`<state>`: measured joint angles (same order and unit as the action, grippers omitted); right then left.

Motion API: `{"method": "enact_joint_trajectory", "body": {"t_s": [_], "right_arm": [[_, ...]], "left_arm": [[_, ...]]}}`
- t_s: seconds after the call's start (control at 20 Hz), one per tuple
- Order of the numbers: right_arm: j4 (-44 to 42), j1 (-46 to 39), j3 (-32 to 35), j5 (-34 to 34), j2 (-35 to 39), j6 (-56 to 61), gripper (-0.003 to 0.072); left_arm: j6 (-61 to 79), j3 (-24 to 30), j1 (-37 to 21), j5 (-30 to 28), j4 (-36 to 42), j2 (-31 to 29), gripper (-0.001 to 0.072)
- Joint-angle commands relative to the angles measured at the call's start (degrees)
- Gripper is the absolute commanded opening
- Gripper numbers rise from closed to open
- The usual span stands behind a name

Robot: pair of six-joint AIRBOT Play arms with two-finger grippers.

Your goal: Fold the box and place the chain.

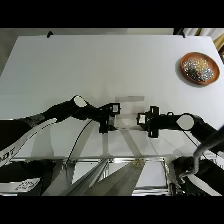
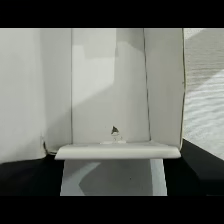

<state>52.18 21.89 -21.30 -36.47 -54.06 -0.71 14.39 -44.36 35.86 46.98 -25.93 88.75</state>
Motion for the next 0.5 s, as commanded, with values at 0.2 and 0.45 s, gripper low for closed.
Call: {"method": "enact_joint_trajectory", "body": {"t_s": [0.2,0.45], "right_arm": [[0.9,0.2,0.0,-0.9,2.6,0.7,0.0010],[3.5,-6.4,0.0,-11.6,13.2,2.2,0.0010]], "left_arm": [[-0.1,0.0,0.0,0.2,0.0,0.0,0.0137],[-0.1,0.0,0.0,0.2,0.0,0.0,0.0137]]}}
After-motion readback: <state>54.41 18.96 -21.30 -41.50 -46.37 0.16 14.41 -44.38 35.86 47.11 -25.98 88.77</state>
